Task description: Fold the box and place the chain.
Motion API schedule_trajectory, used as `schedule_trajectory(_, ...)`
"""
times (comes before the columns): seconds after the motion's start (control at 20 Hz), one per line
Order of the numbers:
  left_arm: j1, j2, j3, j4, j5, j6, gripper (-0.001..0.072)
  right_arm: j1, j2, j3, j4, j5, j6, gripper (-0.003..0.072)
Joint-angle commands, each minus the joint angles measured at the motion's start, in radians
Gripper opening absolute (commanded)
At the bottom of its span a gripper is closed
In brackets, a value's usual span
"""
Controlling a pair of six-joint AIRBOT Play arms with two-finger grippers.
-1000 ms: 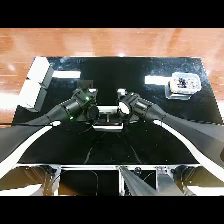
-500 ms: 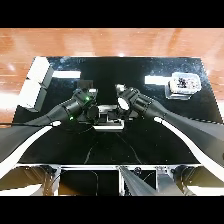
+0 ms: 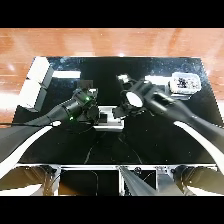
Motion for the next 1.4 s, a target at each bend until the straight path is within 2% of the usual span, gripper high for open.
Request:
schedule_trajectory(0.0, 0.000, -0.001, 0.000, -0.002, -0.008, 0.000, 0.0020, 0.002, 0.210, -0.057, -0.084, 0.066, -0.057, 0.0436)
schedule_trajectory(0.1, 0.000, -0.001, 0.000, -0.003, -0.007, 0.000, 0.0019, -0.028, 0.337, -0.146, -0.222, 0.081, -0.043, 0.0436)
schedule_trajectory(0.2, 0.000, -0.001, 0.000, -0.002, -0.006, 0.000, 0.0020, -0.150, 0.406, -0.218, -0.335, 0.072, -0.026, 0.0437)
schedule_trajectory(0.25, 0.000, -0.001, 0.000, -0.002, -0.006, 0.000, 0.0019, -0.247, 0.409, -0.239, -0.360, 0.034, -0.027, 0.0438)
schedule_trajectory(0.35, 0.000, -0.001, 0.000, -0.003, -0.004, 0.000, 0.0020, -0.458, 0.401, -0.268, -0.340, -0.177, -0.029, 0.0439)
schedule_trajectory(0.45, 0.000, -0.001, 0.000, -0.002, -0.003, 0.000, 0.0020, -0.655, 0.354, -0.266, -0.249, -0.367, -0.088, 0.0633)
schedule_trajectory(0.55, 0.000, -0.001, 0.000, -0.002, -0.003, 0.000, 0.0020, -0.808, 0.255, -0.249, -0.155, -0.485, -0.164, 0.0632)
schedule_trajectory(0.65, 0.000, -0.001, 0.000, -0.002, -0.003, 0.000, 0.0020, -0.914, 0.109, -0.178, -0.136, -0.498, -0.175, 0.0632)
schedule_trajectory(0.8, 0.000, -0.001, 0.000, -0.007, -0.010, -0.001, 0.0020, -0.996, -0.117, -0.011, -0.125, -0.447, -0.217, 0.0623)
schedule_trajectory(0.95, 0.000, -0.001, 0.000, -0.009, -0.011, 0.000, 0.0019, -1.004, -0.267, 0.109, -0.111, -0.423, -0.321, 0.0622)
schedule_trajectory(1.35, 0.000, -0.001, 0.000, -0.009, -0.036, -0.001, 0.0020, -1.005, -0.436, 0.253, -0.169, -0.440, -0.350, 0.0622)
